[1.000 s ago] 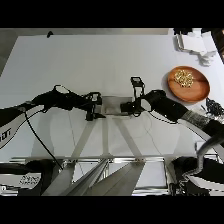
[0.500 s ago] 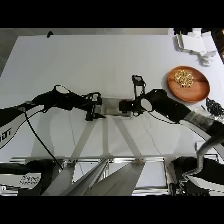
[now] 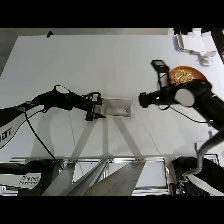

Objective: Fold the box and place the chain.

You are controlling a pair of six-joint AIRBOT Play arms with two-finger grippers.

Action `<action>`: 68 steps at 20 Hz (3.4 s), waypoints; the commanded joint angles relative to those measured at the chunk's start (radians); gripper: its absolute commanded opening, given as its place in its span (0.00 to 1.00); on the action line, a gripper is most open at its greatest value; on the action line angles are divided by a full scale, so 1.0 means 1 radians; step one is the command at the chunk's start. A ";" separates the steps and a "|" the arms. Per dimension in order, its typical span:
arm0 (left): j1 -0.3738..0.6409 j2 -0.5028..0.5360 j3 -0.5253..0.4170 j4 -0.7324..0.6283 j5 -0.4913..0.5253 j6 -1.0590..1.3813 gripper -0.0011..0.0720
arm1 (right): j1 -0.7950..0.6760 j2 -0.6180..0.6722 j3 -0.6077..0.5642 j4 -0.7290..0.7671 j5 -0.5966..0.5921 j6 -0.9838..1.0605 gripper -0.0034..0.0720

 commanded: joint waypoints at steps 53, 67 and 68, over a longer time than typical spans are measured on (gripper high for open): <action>0.001 0.001 0.000 0.000 0.000 -0.001 0.31 | 0.109 -0.063 0.039 -0.027 0.133 -0.426 0.05; 0.001 0.000 0.000 0.000 0.000 -0.001 0.31 | 0.276 -0.079 0.039 0.288 -0.375 -0.521 0.05; 0.001 0.001 0.000 0.000 0.000 -0.001 0.31 | 0.276 -0.079 0.039 0.302 -0.402 -0.522 0.05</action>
